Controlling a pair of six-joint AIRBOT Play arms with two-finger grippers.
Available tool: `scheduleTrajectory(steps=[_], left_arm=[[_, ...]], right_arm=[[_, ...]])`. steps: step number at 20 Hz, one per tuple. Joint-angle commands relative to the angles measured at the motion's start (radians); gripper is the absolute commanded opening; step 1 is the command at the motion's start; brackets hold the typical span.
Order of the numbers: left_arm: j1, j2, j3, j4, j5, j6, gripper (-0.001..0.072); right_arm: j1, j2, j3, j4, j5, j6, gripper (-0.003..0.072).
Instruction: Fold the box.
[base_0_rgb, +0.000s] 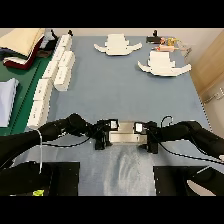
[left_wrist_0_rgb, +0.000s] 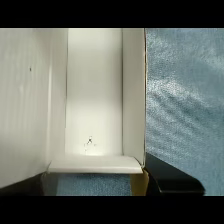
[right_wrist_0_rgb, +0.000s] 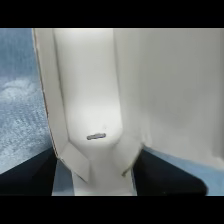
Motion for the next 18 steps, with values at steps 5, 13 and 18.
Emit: scheduleTrajectory(steps=[5, 13, 18], left_arm=[[-0.001, 0.001, 0.000, 0.000, -0.001, 0.000, 0.0467], [-0.001, 0.001, 0.000, 0.001, -0.001, 0.000, 0.0467], [-0.001, 0.001, 0.000, 0.000, -0.001, 0.000, 0.0467]], right_arm=[[0.000, 0.257, 0.001, -0.208, -0.110, 0.333, 0.0709], [0.003, 0.537, 0.015, 0.120, -0.140, 1.183, 0.0709], [0.021, 0.540, 0.012, 0.118, -0.240, 1.364, 0.0708]])
